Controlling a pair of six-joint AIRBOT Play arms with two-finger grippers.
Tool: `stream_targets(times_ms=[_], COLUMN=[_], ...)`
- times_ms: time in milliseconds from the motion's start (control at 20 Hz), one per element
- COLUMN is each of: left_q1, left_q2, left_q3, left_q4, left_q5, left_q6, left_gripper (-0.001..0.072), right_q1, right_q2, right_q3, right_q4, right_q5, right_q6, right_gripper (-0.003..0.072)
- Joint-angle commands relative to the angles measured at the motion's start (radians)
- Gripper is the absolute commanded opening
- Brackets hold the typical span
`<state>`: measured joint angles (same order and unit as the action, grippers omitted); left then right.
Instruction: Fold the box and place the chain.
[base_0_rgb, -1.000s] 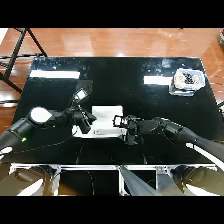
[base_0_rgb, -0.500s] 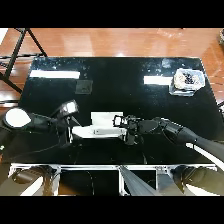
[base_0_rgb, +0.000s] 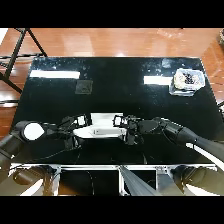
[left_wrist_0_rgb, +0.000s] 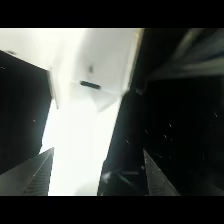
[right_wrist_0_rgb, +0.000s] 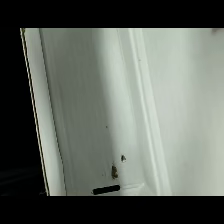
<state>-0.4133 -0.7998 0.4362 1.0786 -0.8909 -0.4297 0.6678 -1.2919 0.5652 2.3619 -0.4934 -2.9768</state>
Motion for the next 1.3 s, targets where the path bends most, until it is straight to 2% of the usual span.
stream_targets(times_ms=[0, 150, 350, 650, 950, 1250], left_q1=[-0.006, -0.007, -0.008, -0.011, -0.019, -0.030], left_q2=[-0.013, -0.085, -0.166, -0.166, -0.172, -0.191], left_q3=[-0.009, -0.009, -0.004, -0.001, -0.001, 0.000], left_q4=[-0.011, -0.006, -0.019, -0.151, -0.183, -0.195], left_q5=[0.074, 0.132, 0.166, 0.175, 0.215, 0.205], left_q6=[0.021, 0.199, 0.206, 0.277, 0.316, 0.335], left_gripper=[0.0652, 0.0629, 0.0628, 0.0629, 0.0629, 0.0627], right_q1=[0.001, 0.001, 0.000, 0.001, 0.001, 0.001], right_q2=[-0.001, -0.001, -0.001, -0.001, -0.001, -0.001], right_q3=[0.000, 0.000, 0.000, 0.000, 0.000, 0.000], right_q4=[0.000, 0.000, -0.001, -0.003, -0.003, -0.003], right_q5=[0.001, 0.004, 0.012, 0.012, 0.012, 0.012], right_q6=[0.000, 0.003, 0.014, 0.014, 0.014, 0.015], right_gripper=[0.0237, 0.0237, 0.0237, 0.0237, 0.0237, 0.0237])
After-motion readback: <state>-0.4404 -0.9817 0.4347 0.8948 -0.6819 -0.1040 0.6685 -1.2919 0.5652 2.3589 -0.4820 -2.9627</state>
